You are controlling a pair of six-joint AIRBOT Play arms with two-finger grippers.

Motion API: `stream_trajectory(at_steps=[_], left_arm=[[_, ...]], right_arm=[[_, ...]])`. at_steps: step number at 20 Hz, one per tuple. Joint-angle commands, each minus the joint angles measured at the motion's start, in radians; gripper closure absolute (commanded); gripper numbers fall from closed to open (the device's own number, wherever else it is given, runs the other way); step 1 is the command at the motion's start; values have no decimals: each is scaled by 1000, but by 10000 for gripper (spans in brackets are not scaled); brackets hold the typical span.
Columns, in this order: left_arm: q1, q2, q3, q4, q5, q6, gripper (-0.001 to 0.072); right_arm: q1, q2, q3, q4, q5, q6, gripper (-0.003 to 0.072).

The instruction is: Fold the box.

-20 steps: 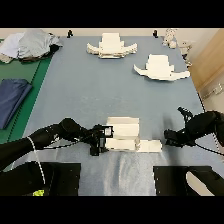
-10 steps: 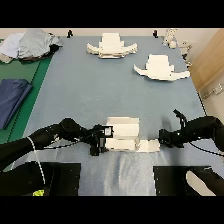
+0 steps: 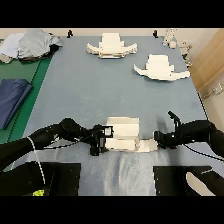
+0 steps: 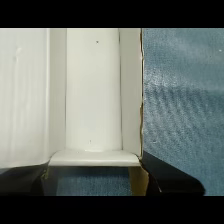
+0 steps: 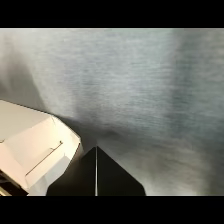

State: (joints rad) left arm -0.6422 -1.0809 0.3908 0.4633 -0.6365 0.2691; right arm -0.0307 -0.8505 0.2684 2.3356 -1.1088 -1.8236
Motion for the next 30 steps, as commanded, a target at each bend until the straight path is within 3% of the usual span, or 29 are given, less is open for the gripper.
stream_trajectory(at_steps=[1, 2, 4, 5, 6, 10, 13, 17, 25, 30], left_arm=[[0, 0, 0, 0, 0, 0, 189], [0, 0, 0, 0, 0, 0, 189], [0, 0, 0, 0, 0, 0, 189], [0, 0, 0, 0, 0, 0, 189], [0, 0, 0, 0, 0, 0, 189], [0, 0, 0, 0, 0, 0, 189], [0, 0, 0, 0, 0, 0, 189], [0, 0, 0, 0, 0, 0, 189], [0, 0, 0, 0, 0, 0, 189], [0, 0, 0, 0, 0, 0, 189]], right_arm=[[8, 54, 16, 40, -40, -3, 639], [8, 79, 32, 47, -62, -3, 491], [8, 114, 64, 61, -104, -3, 370], [8, 126, 75, 72, -127, -2, 265], [8, 129, 77, 90, -146, -2, 220], [98, 127, 76, 116, -111, 2, 220], [220, 127, 77, 110, 17, 41, 220], [362, 114, 106, -27, 136, 237, 220], [705, -73, 329, -466, 126, 739, 223], [887, -245, 483, -706, -13, 1040, 226]])
